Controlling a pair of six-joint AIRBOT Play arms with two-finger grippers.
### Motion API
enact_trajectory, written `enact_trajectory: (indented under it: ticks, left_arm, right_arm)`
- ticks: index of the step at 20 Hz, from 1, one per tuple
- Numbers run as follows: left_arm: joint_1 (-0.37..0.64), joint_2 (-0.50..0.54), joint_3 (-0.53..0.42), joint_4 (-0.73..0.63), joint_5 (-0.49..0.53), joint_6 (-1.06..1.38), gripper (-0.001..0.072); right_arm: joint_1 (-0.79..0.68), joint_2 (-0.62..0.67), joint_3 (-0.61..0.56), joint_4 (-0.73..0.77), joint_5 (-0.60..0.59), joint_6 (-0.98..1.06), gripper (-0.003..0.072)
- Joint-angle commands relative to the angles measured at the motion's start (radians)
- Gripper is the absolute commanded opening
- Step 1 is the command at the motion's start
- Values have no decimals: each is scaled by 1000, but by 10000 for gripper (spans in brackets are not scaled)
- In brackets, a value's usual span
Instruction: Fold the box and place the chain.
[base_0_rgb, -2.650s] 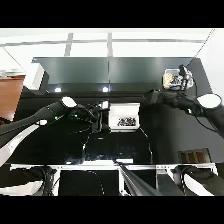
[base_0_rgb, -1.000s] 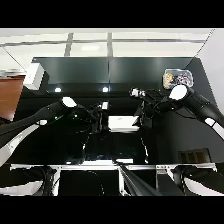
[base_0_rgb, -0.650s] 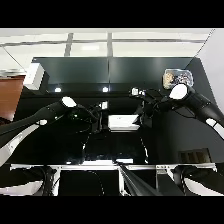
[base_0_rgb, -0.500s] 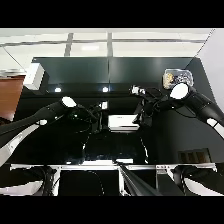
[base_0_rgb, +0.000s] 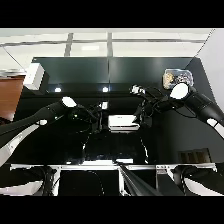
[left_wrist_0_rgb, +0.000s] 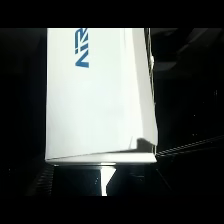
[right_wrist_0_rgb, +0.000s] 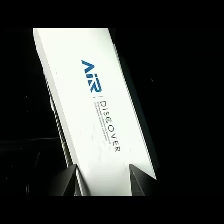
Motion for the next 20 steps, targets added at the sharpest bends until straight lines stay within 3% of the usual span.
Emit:
enact_trajectory:
  ticks: [1,20]
  left_arm:
    - [0,0,1,0,1,1,396]
    - [0,0,1,0,1,1,398]
  right_arm:
    - [1,0,0,-10,0,3,366]
    - [19,-2,-5,-11,-13,3,367]
